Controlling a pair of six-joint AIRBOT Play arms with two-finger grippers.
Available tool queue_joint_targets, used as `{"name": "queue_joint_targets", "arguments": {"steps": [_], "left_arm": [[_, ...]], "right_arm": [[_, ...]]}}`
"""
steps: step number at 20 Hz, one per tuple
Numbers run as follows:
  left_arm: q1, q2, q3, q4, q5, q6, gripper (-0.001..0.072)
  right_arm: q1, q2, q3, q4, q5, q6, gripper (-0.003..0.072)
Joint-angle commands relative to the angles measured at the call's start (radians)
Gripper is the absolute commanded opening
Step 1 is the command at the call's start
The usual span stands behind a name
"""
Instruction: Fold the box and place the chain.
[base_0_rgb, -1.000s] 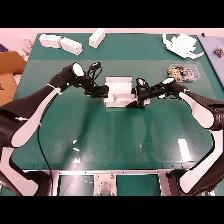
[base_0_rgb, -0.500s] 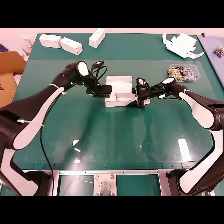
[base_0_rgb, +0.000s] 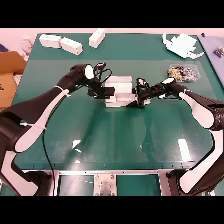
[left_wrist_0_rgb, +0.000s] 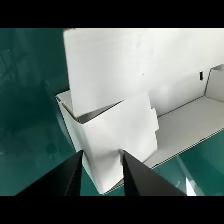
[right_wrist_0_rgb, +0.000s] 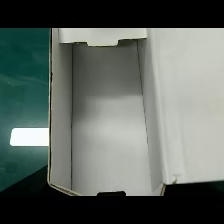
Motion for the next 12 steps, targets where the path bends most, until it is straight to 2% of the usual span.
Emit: {"name": "queue_joint_targets", "arguments": {"steps": [1, 12], "left_arm": [[-0.003, -0.001, 0.001, 0.016, 0.005, -0.051, 0.03], [-0.035, -0.002, 0.001, 0.053, 0.059, -0.131, 0.03]], "right_arm": [[0.001, 0.001, 0.0, 0.001, 0.0, 0.001, 0.0433], [0.001, 0.001, 0.0, 0.001, 0.0, 0.001, 0.0433]]}}
